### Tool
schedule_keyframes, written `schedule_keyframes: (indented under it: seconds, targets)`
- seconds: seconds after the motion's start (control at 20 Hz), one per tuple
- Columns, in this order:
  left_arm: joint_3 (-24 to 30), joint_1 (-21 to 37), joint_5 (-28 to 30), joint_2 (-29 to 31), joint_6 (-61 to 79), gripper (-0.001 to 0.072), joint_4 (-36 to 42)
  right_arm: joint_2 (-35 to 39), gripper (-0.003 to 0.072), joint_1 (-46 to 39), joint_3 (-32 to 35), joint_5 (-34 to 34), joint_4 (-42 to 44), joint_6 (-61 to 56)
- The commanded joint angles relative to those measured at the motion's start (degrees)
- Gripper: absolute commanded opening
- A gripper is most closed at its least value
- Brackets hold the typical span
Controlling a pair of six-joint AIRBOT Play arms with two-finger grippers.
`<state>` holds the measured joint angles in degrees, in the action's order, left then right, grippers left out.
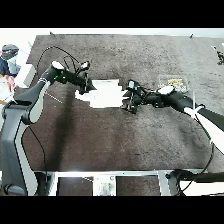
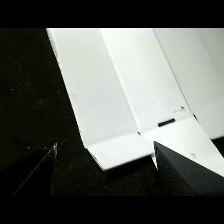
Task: Fold the box and place the chain.
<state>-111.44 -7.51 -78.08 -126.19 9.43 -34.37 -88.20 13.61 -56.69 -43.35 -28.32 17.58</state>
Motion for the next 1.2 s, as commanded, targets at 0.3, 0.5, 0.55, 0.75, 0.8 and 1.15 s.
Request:
schedule_keyframes:
  seconds: [0.3,0.5,0.55,0.75,0.8,1.15]
  targets:
    - [0.0,0.0,0.0,0.0,0.0,0.0015,-1.2,-4.7,0.0708,4.6,-2.5,5.1,-7.0,-0.9]
    - [0.0,0.0,-0.3,0.0,0.0,0.0015,-1.2,-5.0,0.0707,6.7,-2.5,10.3,-8.4,-0.9]
    - [0.0,0.0,-0.3,0.0,0.0,0.0015,-1.2,-5.7,0.0708,6.7,-3.1,10.0,-8.9,-0.9]
    - [0.0,0.0,-0.3,0.0,0.0,0.0015,-1.2,-7.6,0.0708,6.3,-6.7,9.5,-10.2,-3.4]
    - [0.0,0.0,-0.3,0.0,0.0,0.0015,-1.2,-7.6,0.0708,5.8,-7.8,9.1,-10.6,-4.3]
    - [0.0,0.0,0.3,0.0,0.0,0.0015,-1.2,-7.6,0.0708,3.4,-15.1,3.7,-17.2,-10.4]
